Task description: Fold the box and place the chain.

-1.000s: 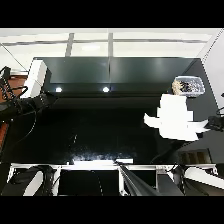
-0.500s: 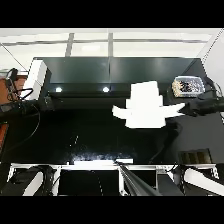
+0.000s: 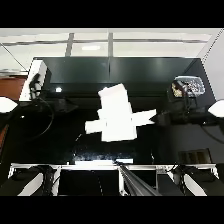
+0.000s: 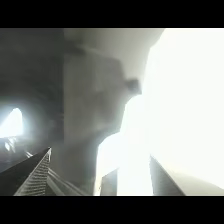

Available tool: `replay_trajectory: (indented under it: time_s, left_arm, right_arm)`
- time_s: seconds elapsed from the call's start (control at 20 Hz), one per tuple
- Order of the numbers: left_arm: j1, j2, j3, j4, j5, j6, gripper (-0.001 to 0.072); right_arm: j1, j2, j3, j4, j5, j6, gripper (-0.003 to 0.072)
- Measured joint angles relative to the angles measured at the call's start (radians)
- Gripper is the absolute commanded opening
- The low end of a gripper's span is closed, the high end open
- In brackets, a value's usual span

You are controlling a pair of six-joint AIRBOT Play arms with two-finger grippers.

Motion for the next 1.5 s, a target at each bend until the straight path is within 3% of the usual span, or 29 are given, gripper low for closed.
replay_trajectory:
  time_s: [0.35,0.65,0.95,1.05,1.35,1.45,1.5]
  left_arm:
    - [-0.14,-0.281,0.005,-0.258,-0.001,0.341,0.0681]
    - [-0.121,-0.505,0.058,-0.404,-0.203,0.645,0.0682]
    - [-0.114,-0.565,0.087,-0.422,-0.356,0.897,0.0674]
    - [-0.121,-0.569,0.093,-0.412,-0.375,0.965,0.0589]
    - [-0.182,-0.584,0.146,-0.304,-0.377,1.073,0.0481]
    - [-0.209,-0.598,0.171,-0.273,-0.373,1.083,0.0374]
    - [-0.219,-0.606,0.184,-0.26,-0.373,1.088,0.0363]
  right_arm:
    - [0.14,0.065,-0.102,0.008,-0.09,0.024,0.0024]
    - [0.158,0.071,-0.113,0.026,-0.092,0.029,0.0024]
    - [0.161,0.071,-0.114,0.027,-0.097,0.029,0.0025]
    - [0.161,0.071,-0.114,0.027,-0.101,0.029,0.0024]
    - [0.161,0.071,-0.114,0.027,-0.123,0.029,0.0025]
    - [0.161,0.071,-0.114,0.027,-0.131,0.029,0.0025]
    - [0.161,0.071,-0.114,0.027,-0.134,0.029,0.0025]
